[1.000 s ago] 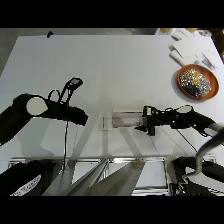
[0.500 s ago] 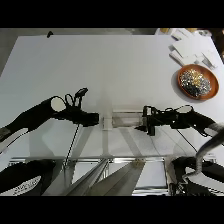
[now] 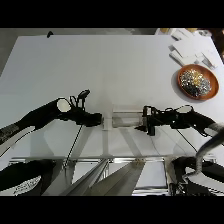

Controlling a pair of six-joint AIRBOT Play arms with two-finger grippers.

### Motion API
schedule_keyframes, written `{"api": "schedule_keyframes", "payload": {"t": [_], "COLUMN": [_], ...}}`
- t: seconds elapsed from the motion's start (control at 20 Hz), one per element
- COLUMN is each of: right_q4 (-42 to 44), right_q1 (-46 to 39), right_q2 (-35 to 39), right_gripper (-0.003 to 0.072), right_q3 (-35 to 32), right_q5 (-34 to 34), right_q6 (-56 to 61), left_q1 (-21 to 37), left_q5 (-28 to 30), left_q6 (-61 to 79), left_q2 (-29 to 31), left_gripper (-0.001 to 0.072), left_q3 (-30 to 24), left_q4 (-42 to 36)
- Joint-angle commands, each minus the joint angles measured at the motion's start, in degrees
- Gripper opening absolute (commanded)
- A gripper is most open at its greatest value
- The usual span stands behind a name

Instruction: Fold the box and place the chain.

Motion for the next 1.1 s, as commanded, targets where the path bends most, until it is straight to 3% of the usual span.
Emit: {"api": "schedule_keyframes", "payload": {"t": [0.0,0.1,0.25,0.35,0.6,0.65,0.7,0.75,1.05], "right_q4": [0.0,0.0,0.0,0.0,0.0,0.0,0.0,0.0,0.0], "right_q1": [0.0,0.0,0.0,0.0,0.0,0.0,0.0,0.0,0.0], "right_q2": [0.0,0.0,0.0,0.0,0.0,0.0,0.0,0.0,0.0], "right_gripper": [0.0458,0.0458,0.0458,0.0458,0.0458,0.0458,0.0458,0.0458,0.0458], "right_q3": [0.1,0.1,0.1,0.1,0.1,0.1,0.1,0.1,0.1], "right_q5": [0.0,0.0,0.0,0.0,0.0,0.0,0.0,0.0,0.0], "right_q6": [0.0,0.0,0.0,0.0,0.0,0.0,0.0,0.0,0.0], "left_q1": [-1.5,-2.1,-2.1,-2.3,-4.8,-5.0,-5.0,-5.0,-6.5], "left_q5": [0.8,1.0,1.0,1.0,1.3,1.5,1.4,1.4,2.9], "left_q6": [1.6,2.6,2.6,2.6,5.4,5.4,5.4,5.4,5.4], "left_q2": [0.7,2.0,5.0,6.1,6.1,6.1,6.1,6.1,5.9], "left_gripper": [0.0016,0.0105,0.0113,0.022,0.0234,0.0276,0.0364,0.0395,0.0395], "left_q3": [0.1,0.1,0.1,0.1,0.1,0.2,0.5,0.9,2.0], "left_q4": [-2.2,-2.2,-2.4,-3.4,-6.5,-6.8,-6.9,-6.9,-7.1]}}
